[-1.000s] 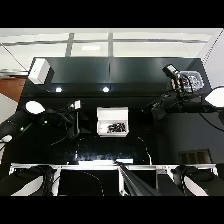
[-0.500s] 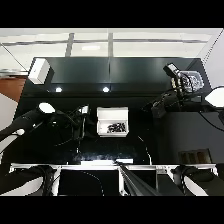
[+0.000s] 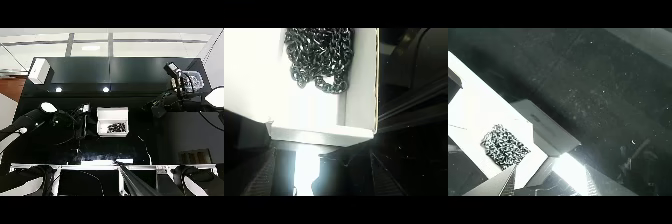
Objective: Fold the box and place the chain.
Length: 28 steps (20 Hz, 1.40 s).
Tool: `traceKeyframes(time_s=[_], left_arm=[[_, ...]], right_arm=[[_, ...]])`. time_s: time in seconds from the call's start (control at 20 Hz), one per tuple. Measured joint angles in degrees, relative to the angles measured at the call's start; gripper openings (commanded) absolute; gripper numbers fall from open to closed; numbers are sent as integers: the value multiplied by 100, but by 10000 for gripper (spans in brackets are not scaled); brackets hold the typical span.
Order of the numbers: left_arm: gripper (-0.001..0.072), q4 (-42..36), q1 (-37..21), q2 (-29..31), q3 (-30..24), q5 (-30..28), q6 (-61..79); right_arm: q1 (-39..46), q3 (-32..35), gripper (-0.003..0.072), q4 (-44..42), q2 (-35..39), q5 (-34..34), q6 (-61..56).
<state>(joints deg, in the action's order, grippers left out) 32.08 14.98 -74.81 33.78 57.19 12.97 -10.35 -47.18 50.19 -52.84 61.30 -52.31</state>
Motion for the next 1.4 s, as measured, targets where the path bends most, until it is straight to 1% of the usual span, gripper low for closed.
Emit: traceKeyframes(time_s=[0.25, 0.5, 0.75, 1.25, 1.4], left_arm=[[710, 4, 76, -2, 9, -44, 68], [710, 35, 330, -2, 35, -350, 57], [710, 42, 404, -2, 44, -529, 11], [710, 28, 426, -2, 61, -570, 52], [710, -157, 509, -22, 111, -592, 286]], right_arm=[[0, 0, 496, 0, 0, -7, 0], [0, 0, 496, 2, 0, -13, 0], [0, 0, 496, 4, 0, -15, 0], [0, 0, 496, 4, 0, -15, 0], [0, 0, 496, 4, 0, -15, 0]])
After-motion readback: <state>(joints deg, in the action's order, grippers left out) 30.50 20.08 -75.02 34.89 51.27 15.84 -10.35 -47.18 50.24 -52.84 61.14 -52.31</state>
